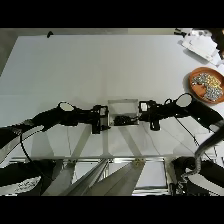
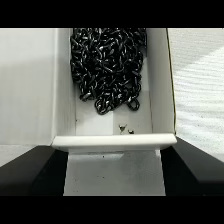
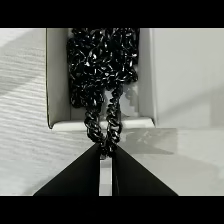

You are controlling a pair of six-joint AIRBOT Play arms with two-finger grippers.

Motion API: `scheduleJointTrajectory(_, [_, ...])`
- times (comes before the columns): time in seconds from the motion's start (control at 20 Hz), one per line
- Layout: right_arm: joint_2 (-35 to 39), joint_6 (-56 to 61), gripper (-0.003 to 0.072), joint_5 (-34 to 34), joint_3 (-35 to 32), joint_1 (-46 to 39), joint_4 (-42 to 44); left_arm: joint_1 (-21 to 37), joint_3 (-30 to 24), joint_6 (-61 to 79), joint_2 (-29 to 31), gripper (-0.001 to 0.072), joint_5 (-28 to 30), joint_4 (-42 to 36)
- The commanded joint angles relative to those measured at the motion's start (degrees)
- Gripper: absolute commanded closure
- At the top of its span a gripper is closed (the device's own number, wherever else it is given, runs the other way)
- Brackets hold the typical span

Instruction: Fold the box and place the chain.

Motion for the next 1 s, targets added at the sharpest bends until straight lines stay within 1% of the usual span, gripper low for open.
scheduleJointTrajectory(0.0, [3.0,3.5,0.0668,-0.2,0.0,0.0,-0.5,0.0,0.0,0.0,0.0,0.0253,0.0,0.0])
scheduleJointTrajectory(0.3, [16.2,13.9,0.0668,0.0,0.0,0.1,-0.6,0.0,0.0,0.0,0.0,0.0253,0.0,0.0])
scheduleJointTrajectory(0.35, [18.1,15.1,0.0668,0.2,0.0,0.1,0.3,0.0,0.0,0.0,0.0,0.0253,0.0,0.0])
scheduleJointTrajectory(0.45, [19.3,16.4,0.0668,1.0,0.0,0.9,4.7,0.0,0.0,0.0,0.0,0.0253,0.0,0.0])
scheduleJointTrajectory(0.6, [15.3,17.4,0.0668,-0.9,0.0,6.8,10.4,0.0,0.0,0.0,0.0,0.0253,0.0,0.0])
scheduleJointTrajectory(0.75, [9.9,20.0,0.0668,-5.9,0.2,12.0,15.6,0.0,0.0,0.0,0.0,0.0253,0.0,0.0])
scheduleJointTrajectory(0.8, [8.2,21.6,0.0668,-7.4,0.6,13.1,16.0,0.0,0.0,0.0,0.0,0.0253,0.0,0.0])
scheduleJointTrajectory(0.95, [4.7,25.1,0.0665,-7.7,2.0,14.1,15.9,0.0,0.0,0.0,0.0,0.0253,0.0,0.0])
